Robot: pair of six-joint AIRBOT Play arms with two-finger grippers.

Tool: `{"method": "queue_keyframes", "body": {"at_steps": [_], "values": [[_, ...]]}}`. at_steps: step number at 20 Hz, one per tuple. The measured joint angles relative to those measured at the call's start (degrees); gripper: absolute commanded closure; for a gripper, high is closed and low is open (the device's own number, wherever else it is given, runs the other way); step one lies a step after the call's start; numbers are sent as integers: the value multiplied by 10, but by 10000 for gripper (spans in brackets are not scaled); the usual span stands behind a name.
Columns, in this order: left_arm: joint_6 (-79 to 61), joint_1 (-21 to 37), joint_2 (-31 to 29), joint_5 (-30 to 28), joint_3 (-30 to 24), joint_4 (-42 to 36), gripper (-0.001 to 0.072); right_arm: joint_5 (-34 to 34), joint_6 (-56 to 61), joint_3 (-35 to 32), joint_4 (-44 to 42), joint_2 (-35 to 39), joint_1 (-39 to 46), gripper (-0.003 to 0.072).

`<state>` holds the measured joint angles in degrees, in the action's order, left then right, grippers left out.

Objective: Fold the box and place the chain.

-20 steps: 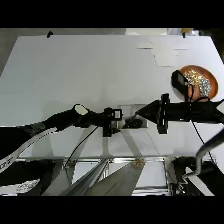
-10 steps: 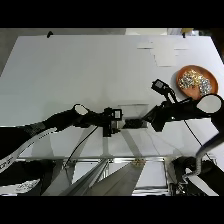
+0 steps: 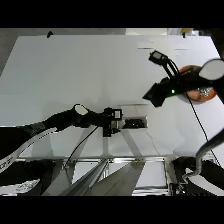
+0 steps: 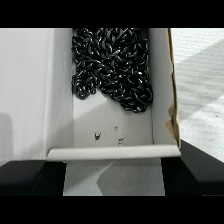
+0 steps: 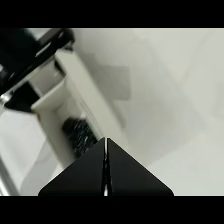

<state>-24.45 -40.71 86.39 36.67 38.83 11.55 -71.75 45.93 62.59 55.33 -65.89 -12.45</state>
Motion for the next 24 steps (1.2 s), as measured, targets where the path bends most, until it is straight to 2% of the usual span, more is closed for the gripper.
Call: {"method": "queue_keyframes", "body": {"at_steps": [2,6,11,14,17,19,21,24], "values": [[0,0,0,0,0,0,502,17,2,41,4,-56,-2,665],[0,0,0,0,0,0,502,15,-14,72,30,-147,-20,665],[0,0,0,0,0,0,502,0,-43,52,26,-180,-30,665],[0,0,0,0,0,0,502,-1,-85,6,10,-159,-31,664],[0,0,0,0,0,0,502,10,-131,-52,2,-105,-32,662],[0,0,0,0,0,0,502,24,-161,-91,-2,-60,-32,579],[0,0,0,0,0,0,502,36,-187,-124,-6,-19,-32,558],[0,0,0,0,0,0,502,44,-217,-165,-21,28,-33,475]]}}
